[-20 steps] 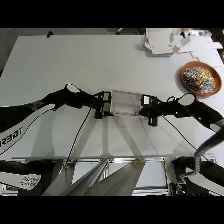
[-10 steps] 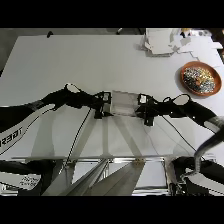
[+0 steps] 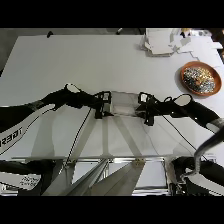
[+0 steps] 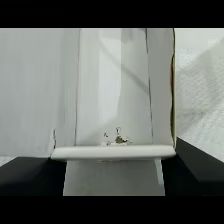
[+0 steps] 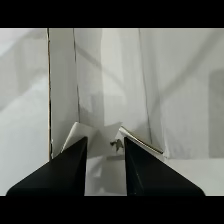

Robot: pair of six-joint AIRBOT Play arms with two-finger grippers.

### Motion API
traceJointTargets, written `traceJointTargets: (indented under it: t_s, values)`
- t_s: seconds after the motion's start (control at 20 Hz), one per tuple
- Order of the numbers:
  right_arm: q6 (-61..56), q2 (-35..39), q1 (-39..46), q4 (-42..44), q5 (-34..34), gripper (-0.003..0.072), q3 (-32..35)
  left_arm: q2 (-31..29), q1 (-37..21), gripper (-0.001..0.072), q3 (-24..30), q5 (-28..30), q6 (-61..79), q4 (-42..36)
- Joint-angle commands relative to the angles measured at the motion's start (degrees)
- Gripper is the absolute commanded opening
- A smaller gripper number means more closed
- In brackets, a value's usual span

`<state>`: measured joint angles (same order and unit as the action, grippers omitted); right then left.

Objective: Fold the box and place the chain.

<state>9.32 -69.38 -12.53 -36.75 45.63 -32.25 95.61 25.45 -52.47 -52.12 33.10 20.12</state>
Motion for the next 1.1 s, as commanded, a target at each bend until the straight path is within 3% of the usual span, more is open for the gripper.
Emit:
traceJointTargets:
  t_s: [0.0,0.1,0.25,0.4,0.55,0.75,0.9,1.05]
  values:
    - [-14.86,4.28,0.04,-9.14,0.63,0.0167,0.02,0.0,0.0,0.0209,-0.04,0.02,0.04,0.22]
    - [-26.27,6.36,0.04,-14.32,1.97,0.0079,0.07,0.0,0.0,0.0209,-0.04,0.02,0.04,0.24]
    - [-39.67,10.51,0.04,-18.86,1.9,0.0078,0.09,0.0,0.0,0.0209,-0.04,0.02,0.04,0.24]
    - [-41.38,16.48,1.16,-18.32,1.36,0.0018,0.09,0.0,0.0,0.0209,-0.04,0.02,0.04,0.22]
    - [-51.54,20.94,6.64,-18.99,-1.66,0.0018,0.09,0.0,0.0,0.0209,-0.04,0.02,0.04,0.22]
    - [-70.27,18.82,16.96,-20.63,-1.31,0.0018,1.62,0.0,0.0,0.0209,-0.04,0.04,0.04,0.22]
    - [-74.25,14.23,19.21,-19.3,-1.42,0.0018,4.96,0.0,0.0,0.0209,-0.04,0.02,0.04,0.22]
    - [-73.09,7.04,19.19,-11.85,0.37,0.0017,5.9,0.0,0.0,0.0209,-0.04,0.02,0.04,0.22]
